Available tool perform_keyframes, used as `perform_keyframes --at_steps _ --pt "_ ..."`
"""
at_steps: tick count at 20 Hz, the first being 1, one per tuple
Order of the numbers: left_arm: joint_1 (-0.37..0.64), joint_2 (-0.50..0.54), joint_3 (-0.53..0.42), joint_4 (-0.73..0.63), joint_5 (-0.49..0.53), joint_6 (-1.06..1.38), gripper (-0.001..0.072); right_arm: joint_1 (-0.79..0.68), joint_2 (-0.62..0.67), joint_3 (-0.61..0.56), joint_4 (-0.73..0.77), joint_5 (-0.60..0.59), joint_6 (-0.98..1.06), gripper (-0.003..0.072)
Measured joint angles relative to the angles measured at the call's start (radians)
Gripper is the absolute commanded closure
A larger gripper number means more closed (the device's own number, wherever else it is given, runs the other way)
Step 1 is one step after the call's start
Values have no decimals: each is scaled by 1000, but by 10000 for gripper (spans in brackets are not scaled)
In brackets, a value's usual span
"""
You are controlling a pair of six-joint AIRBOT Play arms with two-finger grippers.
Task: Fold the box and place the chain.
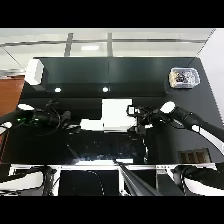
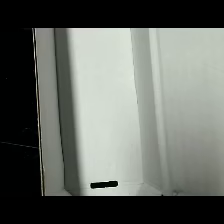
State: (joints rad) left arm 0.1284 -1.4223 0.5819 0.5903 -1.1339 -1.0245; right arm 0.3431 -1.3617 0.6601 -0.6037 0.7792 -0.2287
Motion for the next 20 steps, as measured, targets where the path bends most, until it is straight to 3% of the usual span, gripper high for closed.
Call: perform_keyframes --at_steps 8,9,11,12,16,20 --pt "-226 -23 56 -43 27 43 680 0 0 0 0 0 0 518" --pt "-235 -23 70 -47 22 48 628 0 0 0 0 0 0 518" --pt "-246 -24 102 -48 -3 53 163 0 0 0 0 0 0 518" --pt "-251 -24 119 -50 -10 54 4 0 0 0 0 0 0 518" --pt "-266 -24 175 -51 -77 56 4 0 0 0 0 0 0 518" --pt "-327 -24 220 -36 -76 9 8 0 0 0 0 0 0 518"
